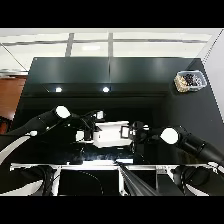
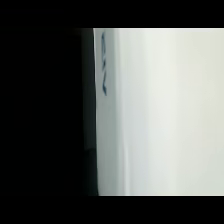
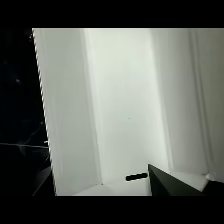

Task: Fold the box and place the chain.

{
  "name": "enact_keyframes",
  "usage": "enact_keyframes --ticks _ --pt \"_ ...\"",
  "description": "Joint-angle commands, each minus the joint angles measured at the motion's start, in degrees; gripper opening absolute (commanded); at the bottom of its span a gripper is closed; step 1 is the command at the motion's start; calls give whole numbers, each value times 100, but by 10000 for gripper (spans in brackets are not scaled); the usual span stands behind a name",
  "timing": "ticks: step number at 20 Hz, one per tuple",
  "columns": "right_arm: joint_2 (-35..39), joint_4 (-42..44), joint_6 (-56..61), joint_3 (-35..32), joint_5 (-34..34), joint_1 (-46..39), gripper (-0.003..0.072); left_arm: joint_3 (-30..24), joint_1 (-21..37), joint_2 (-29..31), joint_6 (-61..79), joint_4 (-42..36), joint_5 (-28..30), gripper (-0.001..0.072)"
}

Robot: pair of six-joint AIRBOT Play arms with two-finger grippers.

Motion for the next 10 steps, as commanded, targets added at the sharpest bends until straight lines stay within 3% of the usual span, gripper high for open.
enact_keyframes --ticks 1,7,10 --pt "87 -90 48 101 -192 -157 703 -2 2 -2 2 0 0 29" --pt "87 -55 44 103 -592 -483 702 -2 2 -2 2 0 -2 29" --pt "70 179 15 103 -457 -481 702 -2 2 -2 2 0 -2 29"
